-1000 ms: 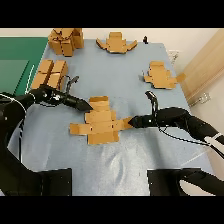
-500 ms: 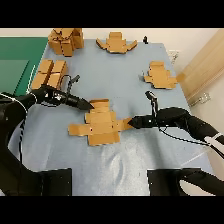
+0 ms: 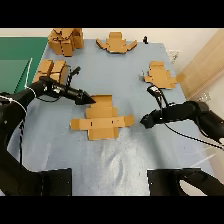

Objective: Fold the box.

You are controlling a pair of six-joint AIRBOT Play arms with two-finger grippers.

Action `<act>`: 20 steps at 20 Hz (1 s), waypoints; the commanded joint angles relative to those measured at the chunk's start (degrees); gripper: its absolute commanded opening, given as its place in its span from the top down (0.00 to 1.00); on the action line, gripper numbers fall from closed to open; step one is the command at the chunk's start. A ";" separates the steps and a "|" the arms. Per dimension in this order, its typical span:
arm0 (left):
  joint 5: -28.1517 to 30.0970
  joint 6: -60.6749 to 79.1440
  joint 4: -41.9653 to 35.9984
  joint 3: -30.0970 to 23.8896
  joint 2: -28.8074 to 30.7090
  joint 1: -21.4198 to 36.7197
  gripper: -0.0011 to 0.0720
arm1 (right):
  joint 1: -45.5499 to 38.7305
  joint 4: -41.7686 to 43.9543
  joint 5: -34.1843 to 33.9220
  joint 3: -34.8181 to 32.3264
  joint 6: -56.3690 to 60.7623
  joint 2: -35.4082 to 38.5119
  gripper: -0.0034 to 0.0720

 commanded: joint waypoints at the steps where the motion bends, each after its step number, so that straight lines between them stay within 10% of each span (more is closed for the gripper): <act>1: 1.49 10.03 -0.07 2.01 5.29 -1.57 0.98 | 4.72 -11.47 -5.07 2.54 -2.97 5.88 0.49; 10: 10.32 23.93 1.75 -13.53 12.35 -5.77 0.98 | 34.40 -23.80 0.39 -0.70 -1.27 0.00 0.49; 14: 10.23 23.87 2.05 -14.36 12.39 -5.68 0.98 | 38.27 -24.61 15.26 -1.31 3.58 -9.33 0.25; 20: 10.23 22.99 6.29 -14.38 12.39 -5.68 0.97 | 38.32 -35.74 28.46 -1.20 5.75 -20.92 0.23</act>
